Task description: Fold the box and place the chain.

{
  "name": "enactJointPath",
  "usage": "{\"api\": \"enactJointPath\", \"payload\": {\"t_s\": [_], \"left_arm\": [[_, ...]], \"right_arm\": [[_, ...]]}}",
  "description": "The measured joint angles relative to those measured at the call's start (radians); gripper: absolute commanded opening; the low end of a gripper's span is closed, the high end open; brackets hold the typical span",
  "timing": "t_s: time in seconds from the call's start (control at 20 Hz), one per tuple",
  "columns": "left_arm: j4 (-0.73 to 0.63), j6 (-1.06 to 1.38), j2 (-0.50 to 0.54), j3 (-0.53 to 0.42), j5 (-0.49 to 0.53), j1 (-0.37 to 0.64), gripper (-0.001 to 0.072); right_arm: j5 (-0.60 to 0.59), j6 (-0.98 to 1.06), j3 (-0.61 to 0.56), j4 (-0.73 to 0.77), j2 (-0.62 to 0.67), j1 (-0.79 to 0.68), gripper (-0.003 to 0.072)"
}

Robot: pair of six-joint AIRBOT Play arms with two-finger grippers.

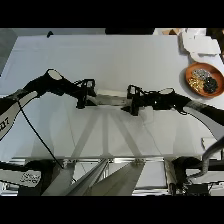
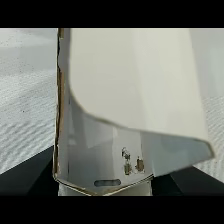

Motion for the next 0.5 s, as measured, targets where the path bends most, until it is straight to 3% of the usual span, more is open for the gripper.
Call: {"api": "enactJointPath", "payload": {"t_s": [0.25, 0.5], "left_arm": [[-0.021, 0.058, 0.000, 0.000, -0.019, 0.000, 0.0378], [-0.044, 0.099, 0.000, 0.000, -0.012, 0.000, 0.0308]], "right_arm": [[-0.001, 0.001, 0.000, 0.000, 0.000, 0.000, 0.0497], [-0.002, 0.002, 0.000, 0.001, 0.000, 0.000, 0.0497]]}}
